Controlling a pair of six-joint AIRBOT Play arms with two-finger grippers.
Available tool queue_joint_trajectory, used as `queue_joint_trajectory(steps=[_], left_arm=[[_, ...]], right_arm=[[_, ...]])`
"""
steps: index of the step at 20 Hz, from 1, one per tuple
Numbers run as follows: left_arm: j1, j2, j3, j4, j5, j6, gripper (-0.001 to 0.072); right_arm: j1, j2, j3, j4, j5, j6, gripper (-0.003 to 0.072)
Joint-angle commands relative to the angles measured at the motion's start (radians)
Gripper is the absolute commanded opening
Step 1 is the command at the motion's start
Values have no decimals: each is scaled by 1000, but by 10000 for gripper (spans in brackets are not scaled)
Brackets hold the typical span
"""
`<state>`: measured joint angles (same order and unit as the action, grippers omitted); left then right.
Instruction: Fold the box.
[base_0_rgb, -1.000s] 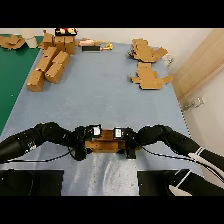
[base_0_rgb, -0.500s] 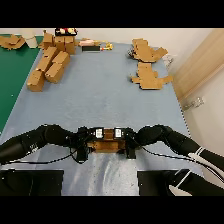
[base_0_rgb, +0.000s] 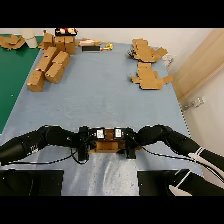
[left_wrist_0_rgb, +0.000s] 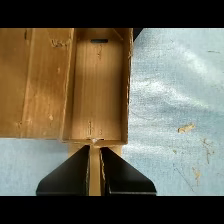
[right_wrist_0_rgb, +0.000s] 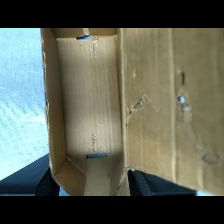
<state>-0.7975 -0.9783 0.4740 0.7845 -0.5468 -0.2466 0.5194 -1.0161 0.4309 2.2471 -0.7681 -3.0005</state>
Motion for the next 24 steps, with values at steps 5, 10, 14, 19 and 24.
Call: queue_joint_trajectory(steps=[5, 10, 14, 19, 24], left_arm=[[-1, -24, 1, -39, 54, 2, 103], [-2, -32, 6, -102, 65, 16, 103], [-29, -32, 6, -108, 65, 22, 104], [-38, -50, 5, -109, 55, 17, 419], [-38, -50, 5, -109, 34, 17, 420]], right_arm=[[0, 0, 0, 0, 0, 0, 446], [0, 0, 0, 0, 0, 0, 446], [0, 0, 0, 0, 0, 0, 446], [0, 0, 0, 0, 0, 0, 445], [0, 0, 0, 0, 0, 0, 446]])
